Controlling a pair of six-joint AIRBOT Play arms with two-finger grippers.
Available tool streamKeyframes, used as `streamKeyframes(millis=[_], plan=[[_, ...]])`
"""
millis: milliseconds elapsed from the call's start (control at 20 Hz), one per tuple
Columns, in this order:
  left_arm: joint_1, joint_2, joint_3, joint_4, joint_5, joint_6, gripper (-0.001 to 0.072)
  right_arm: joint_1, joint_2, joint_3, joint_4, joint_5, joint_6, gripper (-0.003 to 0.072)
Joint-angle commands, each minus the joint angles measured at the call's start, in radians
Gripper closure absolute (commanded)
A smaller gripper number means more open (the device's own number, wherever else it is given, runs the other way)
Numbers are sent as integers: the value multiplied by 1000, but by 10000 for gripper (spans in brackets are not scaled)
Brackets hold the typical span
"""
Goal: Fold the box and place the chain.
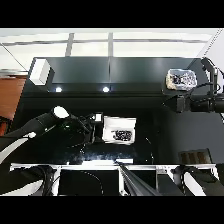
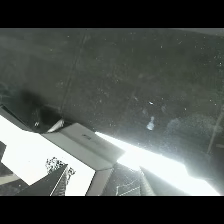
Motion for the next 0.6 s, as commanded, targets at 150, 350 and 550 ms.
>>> streamKeyframes(millis=[150,350,550], plan=[[-20,-1,2,3,6,0,7,0,0,0,-1,0,0,196],[-51,-1,4,6,48,-21,7,1,0,0,-2,0,0,195],[-56,-1,5,7,60,-29,32,1,0,0,-2,0,0,195]])
